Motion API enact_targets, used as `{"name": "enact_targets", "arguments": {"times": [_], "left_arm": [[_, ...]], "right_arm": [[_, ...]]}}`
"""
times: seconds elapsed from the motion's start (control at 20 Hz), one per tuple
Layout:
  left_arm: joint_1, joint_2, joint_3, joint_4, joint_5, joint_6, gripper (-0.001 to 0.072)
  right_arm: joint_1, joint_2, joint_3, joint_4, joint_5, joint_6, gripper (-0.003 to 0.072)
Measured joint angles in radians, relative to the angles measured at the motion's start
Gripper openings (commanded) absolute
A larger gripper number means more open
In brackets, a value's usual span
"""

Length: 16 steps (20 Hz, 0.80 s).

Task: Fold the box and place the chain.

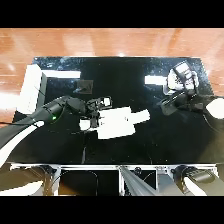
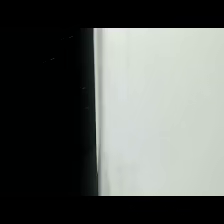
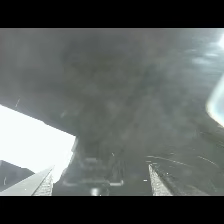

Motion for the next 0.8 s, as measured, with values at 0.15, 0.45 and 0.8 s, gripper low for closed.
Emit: {"name": "enact_targets", "arguments": {"times": [0.15,0.45,0.8], "left_arm": [[-0.02,-0.012,0.017,0.038,0.019,0.001,0.0019],[-0.033,-0.019,0.041,0.063,0.047,0.002,0.0019],[-0.044,-0.033,0.068,0.067,0.079,0.002,0.0019]], "right_arm": [[0.0,-0.031,-0.075,0.08,0.002,-0.293,0.072],[0.045,-0.078,-0.173,0.206,-0.052,-0.765,0.072],[0.128,-0.134,-0.201,0.283,-0.058,-0.981,0.072]]}}
